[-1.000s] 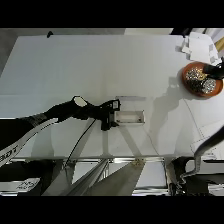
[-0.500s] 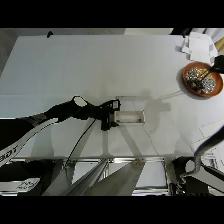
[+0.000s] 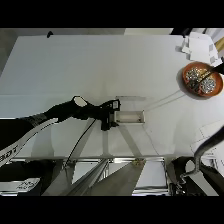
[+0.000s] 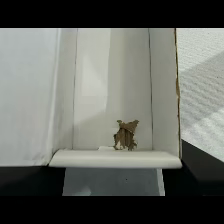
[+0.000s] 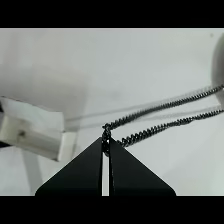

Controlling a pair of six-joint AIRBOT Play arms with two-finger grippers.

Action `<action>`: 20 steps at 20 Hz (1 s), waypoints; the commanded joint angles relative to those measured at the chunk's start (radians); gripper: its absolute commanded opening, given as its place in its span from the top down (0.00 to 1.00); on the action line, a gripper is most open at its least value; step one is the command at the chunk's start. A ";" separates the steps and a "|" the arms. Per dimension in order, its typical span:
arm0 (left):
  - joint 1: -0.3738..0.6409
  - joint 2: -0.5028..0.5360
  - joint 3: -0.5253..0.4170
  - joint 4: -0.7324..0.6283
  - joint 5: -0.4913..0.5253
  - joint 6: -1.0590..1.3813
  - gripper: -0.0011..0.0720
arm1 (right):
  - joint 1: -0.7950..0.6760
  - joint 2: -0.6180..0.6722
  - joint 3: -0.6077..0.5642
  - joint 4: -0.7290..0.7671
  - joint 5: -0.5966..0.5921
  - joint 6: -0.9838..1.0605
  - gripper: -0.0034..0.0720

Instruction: Fold the box and place the chain.

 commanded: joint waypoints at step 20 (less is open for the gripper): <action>0.000 0.000 0.000 0.000 0.000 0.000 0.55 | 0.527 0.103 -0.157 0.096 -0.111 -0.011 0.93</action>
